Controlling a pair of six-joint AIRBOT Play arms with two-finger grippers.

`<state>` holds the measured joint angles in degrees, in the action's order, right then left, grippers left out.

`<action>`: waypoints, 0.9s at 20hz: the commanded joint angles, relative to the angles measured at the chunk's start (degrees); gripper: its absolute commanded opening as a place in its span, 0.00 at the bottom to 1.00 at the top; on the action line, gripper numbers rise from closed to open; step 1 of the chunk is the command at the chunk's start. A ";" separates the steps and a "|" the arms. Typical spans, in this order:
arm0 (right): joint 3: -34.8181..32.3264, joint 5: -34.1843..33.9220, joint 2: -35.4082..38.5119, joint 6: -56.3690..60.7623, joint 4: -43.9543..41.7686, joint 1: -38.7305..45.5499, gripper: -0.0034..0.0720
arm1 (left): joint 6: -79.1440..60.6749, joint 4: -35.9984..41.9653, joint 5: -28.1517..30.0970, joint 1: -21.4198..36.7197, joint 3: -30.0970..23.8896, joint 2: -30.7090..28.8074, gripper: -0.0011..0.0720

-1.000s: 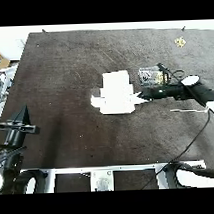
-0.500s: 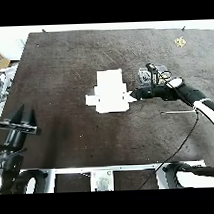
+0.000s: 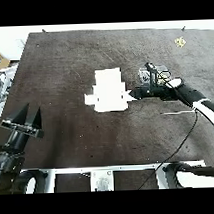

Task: Fold the box and place the chain.

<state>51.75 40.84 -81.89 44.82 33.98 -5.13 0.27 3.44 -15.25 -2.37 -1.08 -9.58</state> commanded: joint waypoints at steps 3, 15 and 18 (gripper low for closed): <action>-2.78 0.26 -0.04 -0.09 -2.73 -0.04 0.05 | 0.74 -0.04 -0.39 -0.02 3.69 0.09 0.58; -2.67 -0.83 0.22 -2.29 -3.43 -0.04 0.05 | -0.81 -0.50 -12.35 -0.02 24.83 43.67 0.58; -2.67 -0.81 0.22 -3.28 -3.63 -0.04 0.05 | 0.85 -2.71 -25.64 -0.02 37.55 64.02 0.59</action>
